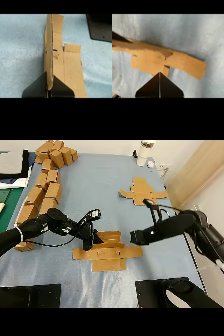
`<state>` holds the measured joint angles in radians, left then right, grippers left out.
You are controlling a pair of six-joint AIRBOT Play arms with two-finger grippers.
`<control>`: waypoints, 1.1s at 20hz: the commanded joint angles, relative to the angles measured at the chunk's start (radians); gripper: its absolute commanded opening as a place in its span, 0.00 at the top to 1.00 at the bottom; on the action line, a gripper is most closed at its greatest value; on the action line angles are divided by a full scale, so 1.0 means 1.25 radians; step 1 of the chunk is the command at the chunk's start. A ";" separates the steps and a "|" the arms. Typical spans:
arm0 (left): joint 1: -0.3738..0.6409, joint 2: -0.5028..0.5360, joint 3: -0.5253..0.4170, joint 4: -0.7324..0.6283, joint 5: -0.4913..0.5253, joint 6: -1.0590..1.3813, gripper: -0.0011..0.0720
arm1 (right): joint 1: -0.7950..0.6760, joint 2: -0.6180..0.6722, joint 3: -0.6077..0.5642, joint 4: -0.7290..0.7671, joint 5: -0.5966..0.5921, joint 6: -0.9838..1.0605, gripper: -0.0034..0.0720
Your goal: Fold the box.
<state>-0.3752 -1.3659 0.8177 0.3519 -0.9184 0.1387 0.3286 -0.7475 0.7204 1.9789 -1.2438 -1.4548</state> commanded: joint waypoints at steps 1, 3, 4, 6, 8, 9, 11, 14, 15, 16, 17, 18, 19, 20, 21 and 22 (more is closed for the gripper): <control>0.001 0.000 0.000 0.000 0.012 0.005 0.97 | 0.069 0.056 -0.059 -0.016 -0.010 0.036 0.95; 0.001 0.001 0.000 0.001 0.023 -0.006 0.97 | 0.075 0.054 -0.081 -0.016 -0.009 0.036 0.95; 0.001 0.000 0.000 0.001 0.021 -0.007 0.97 | 0.080 0.054 -0.088 -0.017 -0.003 0.036 0.95; 0.001 0.000 0.000 0.009 0.023 -0.022 0.97 | 0.083 0.055 -0.089 -0.019 0.006 0.035 0.95; 0.001 0.000 0.000 0.023 0.022 -0.049 0.97 | 0.083 0.055 -0.089 -0.019 0.013 0.033 0.95; 0.000 0.000 0.000 0.026 0.018 -0.058 0.97 | 0.083 0.055 -0.089 -0.021 0.019 0.033 0.95; 0.000 0.000 0.000 0.027 0.006 -0.058 0.97 | 0.083 0.055 -0.089 -0.025 0.030 0.033 0.95; 0.000 0.000 0.000 0.028 -0.007 -0.058 0.97 | 0.083 0.055 -0.089 -0.025 0.042 0.033 0.95; 0.001 0.000 0.000 0.030 -0.007 -0.058 0.97 | 0.083 0.054 -0.089 -0.025 0.046 0.033 0.95; 0.000 0.000 0.000 0.030 -0.007 -0.058 0.97 | 0.083 0.054 -0.089 -0.025 0.047 0.033 0.95; 0.001 0.000 0.000 0.030 -0.007 -0.058 0.97 | 0.083 0.054 -0.089 -0.028 0.046 0.033 0.95; 0.001 0.000 0.000 0.030 -0.007 -0.057 0.97 | 0.083 0.054 -0.089 -0.028 0.047 0.033 0.95; 0.001 0.000 0.000 0.030 -0.007 -0.057 0.97 | 0.083 0.054 -0.089 -0.028 0.047 0.033 0.95; 0.001 0.000 0.000 0.030 -0.005 -0.057 0.97 | 0.083 0.054 -0.089 -0.028 0.047 0.033 0.95; 0.001 0.000 0.000 0.030 -0.004 -0.057 0.97 | 0.083 0.054 -0.089 -0.028 0.047 0.033 0.95; 0.001 0.000 0.000 0.030 -0.005 -0.058 0.97 | 0.083 0.054 -0.089 -0.028 0.046 0.033 0.95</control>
